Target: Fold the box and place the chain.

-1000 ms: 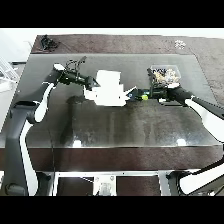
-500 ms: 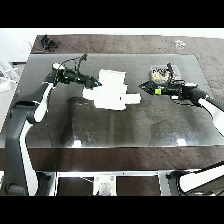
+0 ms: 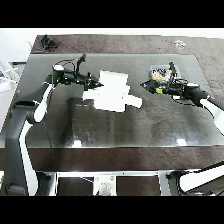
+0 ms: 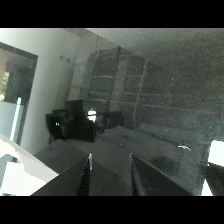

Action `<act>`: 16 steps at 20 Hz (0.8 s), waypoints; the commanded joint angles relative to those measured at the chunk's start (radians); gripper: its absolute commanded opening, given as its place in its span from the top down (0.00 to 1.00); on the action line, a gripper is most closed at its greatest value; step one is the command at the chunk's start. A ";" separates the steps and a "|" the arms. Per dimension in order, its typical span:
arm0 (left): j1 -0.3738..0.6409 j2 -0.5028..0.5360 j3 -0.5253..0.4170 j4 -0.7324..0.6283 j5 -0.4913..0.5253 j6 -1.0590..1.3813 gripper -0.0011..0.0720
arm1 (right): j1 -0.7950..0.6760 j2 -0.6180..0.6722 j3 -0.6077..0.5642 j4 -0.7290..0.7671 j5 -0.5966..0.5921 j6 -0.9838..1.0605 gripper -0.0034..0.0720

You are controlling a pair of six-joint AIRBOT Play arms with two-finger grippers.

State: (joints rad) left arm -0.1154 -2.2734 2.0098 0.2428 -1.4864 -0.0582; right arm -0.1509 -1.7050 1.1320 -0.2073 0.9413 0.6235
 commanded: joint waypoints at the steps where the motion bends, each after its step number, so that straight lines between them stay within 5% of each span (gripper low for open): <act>1: 0.000 0.004 -0.011 -0.003 -0.012 0.063 0.97 | 0.001 0.000 0.000 0.002 0.000 -0.016 0.56; 7: 0.000 0.204 -0.344 -0.013 0.273 0.309 0.97 | 0.001 -0.001 0.000 0.002 0.000 -0.023 0.56; 16: 0.000 0.220 -0.473 -0.043 0.273 0.485 0.97 | 0.002 -0.001 0.000 0.002 0.001 -0.023 0.56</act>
